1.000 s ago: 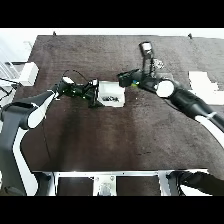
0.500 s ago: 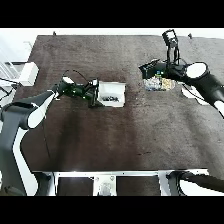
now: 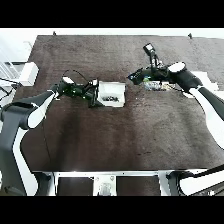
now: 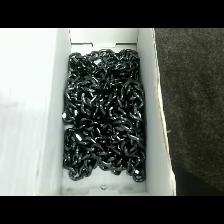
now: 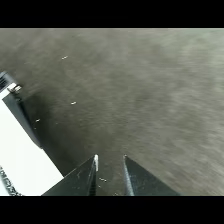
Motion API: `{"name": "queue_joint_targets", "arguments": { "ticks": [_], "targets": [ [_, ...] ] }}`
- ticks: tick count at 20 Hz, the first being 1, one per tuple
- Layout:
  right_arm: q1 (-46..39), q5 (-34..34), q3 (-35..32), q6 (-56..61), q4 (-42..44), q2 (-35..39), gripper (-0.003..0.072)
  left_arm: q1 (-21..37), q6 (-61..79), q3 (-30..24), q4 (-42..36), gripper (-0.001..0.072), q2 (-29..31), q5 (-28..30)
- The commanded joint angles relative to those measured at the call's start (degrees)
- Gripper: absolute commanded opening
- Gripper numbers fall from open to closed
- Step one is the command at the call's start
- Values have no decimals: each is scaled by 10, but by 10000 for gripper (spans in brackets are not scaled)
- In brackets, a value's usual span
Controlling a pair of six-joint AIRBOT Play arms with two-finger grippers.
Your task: Fold the box and place the chain.
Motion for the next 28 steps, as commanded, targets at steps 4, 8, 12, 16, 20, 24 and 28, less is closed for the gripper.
{"name": "queue_joint_targets", "arguments": {
  "ticks": [4, 8, 12, 16, 20, 24, 28],
  "targets": [
    [26, 139, 45, -20, -29, -35, 199, 0, 0, 0, 0, 298, 0, 0],
    [30, 202, 67, -20, -35, -35, 279, 0, 0, 0, 0, 298, 0, 0],
    [50, 203, 68, -21, -60, -35, 280, 0, 0, 0, 0, 298, 0, 0],
    [73, 174, 68, -33, -67, -35, 282, 0, 0, 0, 0, 298, 0, 0],
    [85, 170, 68, -38, -82, -36, 375, 0, 0, 0, 0, 298, 0, 0],
    [89, 176, 68, -38, -102, -36, 376, 0, 0, 0, 0, 298, 0, 0],
    [89, 179, 68, -38, -112, -45, 375, 0, 0, 0, 0, 298, 0, 0]
  ]
}}
